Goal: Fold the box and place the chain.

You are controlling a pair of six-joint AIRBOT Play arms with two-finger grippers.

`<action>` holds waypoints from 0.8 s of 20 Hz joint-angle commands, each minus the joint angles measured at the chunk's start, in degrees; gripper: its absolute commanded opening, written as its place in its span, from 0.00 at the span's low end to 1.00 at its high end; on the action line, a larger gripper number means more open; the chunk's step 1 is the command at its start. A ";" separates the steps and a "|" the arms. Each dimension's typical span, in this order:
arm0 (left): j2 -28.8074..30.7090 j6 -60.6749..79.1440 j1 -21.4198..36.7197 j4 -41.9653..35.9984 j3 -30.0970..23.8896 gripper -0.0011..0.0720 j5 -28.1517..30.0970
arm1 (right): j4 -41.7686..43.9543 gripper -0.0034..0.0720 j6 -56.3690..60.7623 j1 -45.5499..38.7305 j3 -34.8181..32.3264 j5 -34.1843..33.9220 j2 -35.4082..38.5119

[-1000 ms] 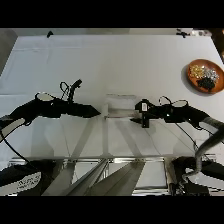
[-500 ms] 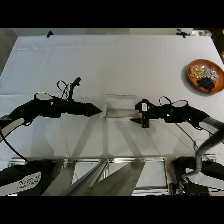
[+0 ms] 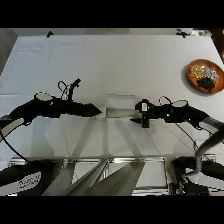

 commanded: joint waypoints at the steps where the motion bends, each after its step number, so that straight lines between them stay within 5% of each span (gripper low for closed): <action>1: -0.04 -2.51 0.02 0.46 0.00 0.50 0.87 | 0.00 0.58 0.00 0.02 0.02 0.00 0.02; 5: 0.57 -2.47 1.60 -0.98 0.31 0.49 -2.49 | 0.00 0.58 0.00 0.02 0.02 0.00 0.02; 10: 2.34 -2.54 11.10 5.16 0.31 0.49 -8.63 | 0.02 0.58 0.00 0.02 0.02 0.00 0.02; 14: 2.08 -8.02 16.68 14.84 0.26 0.29 -7.37 | 0.00 0.58 0.00 0.02 0.02 0.00 0.02; 16: 1.03 -10.21 15.26 16.83 0.24 0.29 -5.88 | 0.00 0.58 0.00 0.02 0.02 0.00 0.04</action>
